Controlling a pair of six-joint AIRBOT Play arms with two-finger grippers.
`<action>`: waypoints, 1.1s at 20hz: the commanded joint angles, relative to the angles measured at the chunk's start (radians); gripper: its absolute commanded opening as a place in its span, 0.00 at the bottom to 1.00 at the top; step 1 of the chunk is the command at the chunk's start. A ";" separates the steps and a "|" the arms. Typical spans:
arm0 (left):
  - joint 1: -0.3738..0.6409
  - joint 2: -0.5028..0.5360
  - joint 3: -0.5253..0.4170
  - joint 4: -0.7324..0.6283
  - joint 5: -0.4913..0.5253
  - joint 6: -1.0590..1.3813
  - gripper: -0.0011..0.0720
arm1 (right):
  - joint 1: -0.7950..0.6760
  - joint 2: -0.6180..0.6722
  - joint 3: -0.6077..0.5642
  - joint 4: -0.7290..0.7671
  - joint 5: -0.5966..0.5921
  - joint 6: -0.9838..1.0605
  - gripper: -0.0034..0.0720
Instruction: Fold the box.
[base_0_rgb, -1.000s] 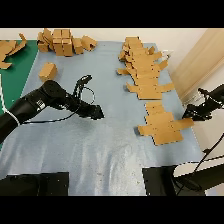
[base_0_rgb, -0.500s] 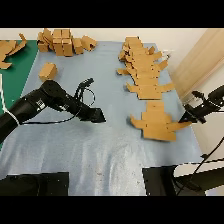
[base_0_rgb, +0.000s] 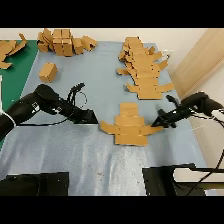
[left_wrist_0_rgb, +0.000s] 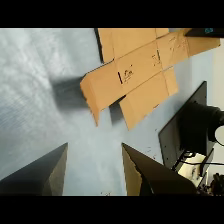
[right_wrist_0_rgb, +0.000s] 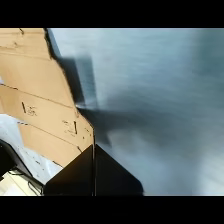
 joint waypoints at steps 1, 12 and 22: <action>0.050 0.000 -0.056 -0.001 -0.013 0.008 0.72 | 0.166 0.037 -0.067 0.064 0.165 0.021 0.15; 0.075 0.000 -0.068 -0.010 -0.033 0.016 0.72 | 0.262 0.037 -0.067 0.089 0.111 0.009 0.05; 0.267 -0.211 0.012 -0.336 -0.129 0.252 0.72 | 0.383 0.037 -0.171 0.473 0.214 -0.526 0.05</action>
